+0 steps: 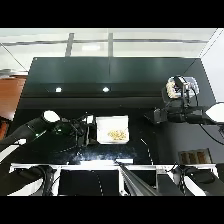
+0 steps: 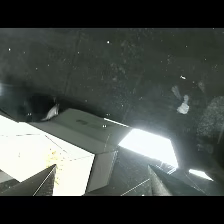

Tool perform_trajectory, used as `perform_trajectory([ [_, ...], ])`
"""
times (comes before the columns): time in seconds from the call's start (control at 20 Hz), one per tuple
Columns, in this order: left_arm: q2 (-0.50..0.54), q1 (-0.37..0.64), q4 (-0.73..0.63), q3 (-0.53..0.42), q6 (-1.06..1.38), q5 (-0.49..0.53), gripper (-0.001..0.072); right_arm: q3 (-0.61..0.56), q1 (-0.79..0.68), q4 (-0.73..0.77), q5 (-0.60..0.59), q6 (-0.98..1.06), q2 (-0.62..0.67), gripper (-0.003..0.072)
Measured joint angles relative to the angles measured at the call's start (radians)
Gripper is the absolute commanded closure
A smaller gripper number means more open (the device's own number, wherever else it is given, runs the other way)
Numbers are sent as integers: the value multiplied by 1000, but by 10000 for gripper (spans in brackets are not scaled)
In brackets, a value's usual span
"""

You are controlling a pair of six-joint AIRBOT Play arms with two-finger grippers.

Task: Fold the box and place the chain.

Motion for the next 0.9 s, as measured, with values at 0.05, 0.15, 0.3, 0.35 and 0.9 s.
perform_trajectory([
  [0.05, 0, -1, 0, 0, 0, 0, 3, 0, 0, 0, -3, 0, 0, -21],
  [0.15, 0, -8, 2, 0, 0, 5, 4, 0, 0, 0, -6, 0, 0, -21],
  [0.3, 0, -25, 14, 0, -11, 24, 5, 0, 0, 0, -9, 0, 0, -21],
  [0.35, 0, -31, 19, 0, -20, 31, 4, 0, 0, 0, -9, 0, 0, -21],
  [0.9, 0, -46, 29, 0, -54, 73, 154, 0, 0, 0, -10, 0, 0, -20],
])
